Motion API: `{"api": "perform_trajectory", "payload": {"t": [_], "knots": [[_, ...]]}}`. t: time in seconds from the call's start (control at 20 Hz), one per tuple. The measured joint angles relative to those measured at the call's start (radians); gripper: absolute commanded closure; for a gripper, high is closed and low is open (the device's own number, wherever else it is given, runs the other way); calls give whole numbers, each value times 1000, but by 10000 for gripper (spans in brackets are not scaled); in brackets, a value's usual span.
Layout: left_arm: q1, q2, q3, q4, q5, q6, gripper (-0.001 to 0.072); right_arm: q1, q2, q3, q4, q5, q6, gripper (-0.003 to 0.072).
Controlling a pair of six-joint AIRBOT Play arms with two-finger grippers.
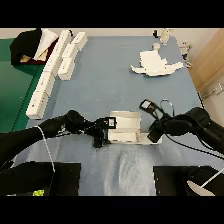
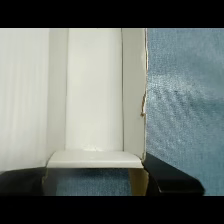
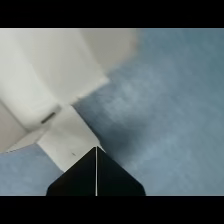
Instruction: Fold the box.
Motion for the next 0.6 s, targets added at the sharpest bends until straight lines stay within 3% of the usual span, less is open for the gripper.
{"api": "perform_trajectory", "payload": {"t": [0.1, 0.25, 0.4, 0.6], "knots": [[0, 0, 0, 0, 0, 0, 222, -64, 16, 2, -90, -55, 238, 686], [0, 0, 0, 0, 0, 0, 222, -220, 13, 2, -79, -113, 426, 687], [0, 0, 0, 0, 0, 0, 222, -385, -11, -6, 50, -138, 428, 687], [0, 0, 0, 0, 0, 0, 222, -570, -62, -44, 290, -183, 258, 687]]}}
